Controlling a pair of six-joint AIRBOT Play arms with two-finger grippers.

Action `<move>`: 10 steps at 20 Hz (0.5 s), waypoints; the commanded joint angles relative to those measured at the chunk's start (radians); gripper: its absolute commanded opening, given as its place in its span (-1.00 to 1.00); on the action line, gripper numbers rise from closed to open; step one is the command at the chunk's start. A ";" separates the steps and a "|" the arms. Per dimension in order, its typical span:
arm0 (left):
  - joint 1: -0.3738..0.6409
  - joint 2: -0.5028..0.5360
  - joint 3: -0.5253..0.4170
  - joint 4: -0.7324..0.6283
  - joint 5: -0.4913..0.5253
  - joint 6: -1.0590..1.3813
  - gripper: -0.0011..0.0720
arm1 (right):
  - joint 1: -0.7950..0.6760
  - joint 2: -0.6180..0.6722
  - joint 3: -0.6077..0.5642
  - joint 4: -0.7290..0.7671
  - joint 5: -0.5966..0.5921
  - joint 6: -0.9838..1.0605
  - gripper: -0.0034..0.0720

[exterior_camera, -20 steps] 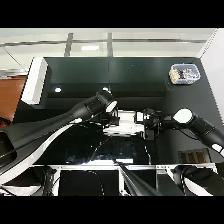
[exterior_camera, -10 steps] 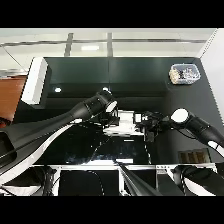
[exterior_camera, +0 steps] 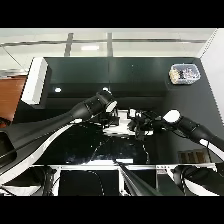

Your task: Fold the box and place the chain.

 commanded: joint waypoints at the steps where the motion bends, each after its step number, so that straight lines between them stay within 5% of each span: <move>1: 0.000 0.000 0.000 0.000 0.002 0.000 -0.90 | 0.006 -0.005 0.000 0.021 -0.021 0.042 -0.43; 2: 0.000 0.000 0.000 0.000 0.003 0.000 -0.90 | 0.006 -0.005 0.000 0.020 -0.015 0.048 -0.47; 3: 0.000 0.000 0.000 0.000 0.003 0.000 -0.90 | 0.006 -0.005 0.000 0.025 -0.016 0.049 0.19; 4: 0.000 0.000 0.000 0.000 0.003 0.000 -0.90 | 0.006 -0.005 0.000 0.021 -0.015 0.056 0.14; 5: 0.000 0.000 0.000 0.000 0.003 0.000 -0.90 | 0.006 -0.005 0.000 -0.005 -0.013 0.095 -0.73; 6: 0.000 0.000 0.000 0.000 0.002 0.000 -0.90 | 0.006 -0.002 0.000 -0.043 -0.010 0.144 -0.87; 10: 0.000 0.000 0.000 0.000 0.001 0.000 -0.90 | -0.049 0.139 0.027 -0.286 0.109 0.695 -0.87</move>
